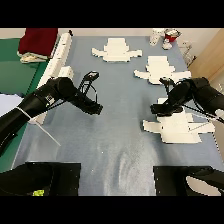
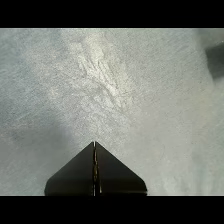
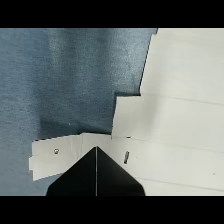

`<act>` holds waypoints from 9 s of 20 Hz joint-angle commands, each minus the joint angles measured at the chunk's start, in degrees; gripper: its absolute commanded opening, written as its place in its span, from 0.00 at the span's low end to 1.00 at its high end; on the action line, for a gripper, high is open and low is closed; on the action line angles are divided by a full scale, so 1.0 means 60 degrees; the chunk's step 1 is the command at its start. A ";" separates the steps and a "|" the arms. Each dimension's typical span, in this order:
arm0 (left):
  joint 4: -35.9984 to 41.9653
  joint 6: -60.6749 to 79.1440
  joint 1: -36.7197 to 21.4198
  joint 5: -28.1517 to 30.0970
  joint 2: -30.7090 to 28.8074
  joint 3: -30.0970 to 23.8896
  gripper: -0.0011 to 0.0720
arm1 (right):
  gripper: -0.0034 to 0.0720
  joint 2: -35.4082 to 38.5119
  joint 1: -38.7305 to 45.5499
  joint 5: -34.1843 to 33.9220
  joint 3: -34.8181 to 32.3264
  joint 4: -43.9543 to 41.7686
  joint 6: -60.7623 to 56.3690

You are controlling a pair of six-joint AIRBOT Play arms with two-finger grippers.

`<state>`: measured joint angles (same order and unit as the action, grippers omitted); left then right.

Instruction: Fold the box.

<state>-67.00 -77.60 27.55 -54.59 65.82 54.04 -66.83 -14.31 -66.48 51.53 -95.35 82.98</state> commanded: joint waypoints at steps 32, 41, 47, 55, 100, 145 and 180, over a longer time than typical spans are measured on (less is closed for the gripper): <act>0.1224 -0.0004 0.0000 0.0310 0.0000 0.0000 0.04 | 0.39 -0.4146 1.0338 -0.3548 0.2965 -0.2029 0.6765; 0.1355 0.0004 0.0000 0.0186 0.0000 0.0000 0.04 | 0.05 -0.4146 0.8929 -0.3945 0.2965 -0.5737 0.6360; 0.1384 0.0189 -0.0004 0.0058 -0.0004 0.0000 0.03 | 0.05 -0.3235 0.5694 -0.3530 0.2550 -0.5945 0.4878; 0.1381 0.0539 -0.0004 -0.2065 -0.0011 -0.0004 0.03 | 0.05 -0.0255 0.1967 -0.0350 -0.0882 -0.4827 0.2718; 0.6233 0.4903 -0.2830 -0.3118 0.4936 0.0907 0.63 | 0.05 0.4018 0.0339 0.1854 -0.5683 -0.6153 0.4681; 0.6207 1.3369 0.1654 0.4146 -0.1872 -0.3428 0.03 | 0.53 0.3993 0.0481 0.3501 -0.3100 0.2069 -0.2710; 0.5169 1.3282 0.2597 0.3348 -0.1512 -0.4007 0.03 | 0.05 0.4098 -0.0758 -0.0729 -0.3107 -0.2222 -0.0015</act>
<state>-35.88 2.04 43.11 -34.44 56.71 30.04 -42.61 -14.76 -59.70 32.86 -103.50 77.73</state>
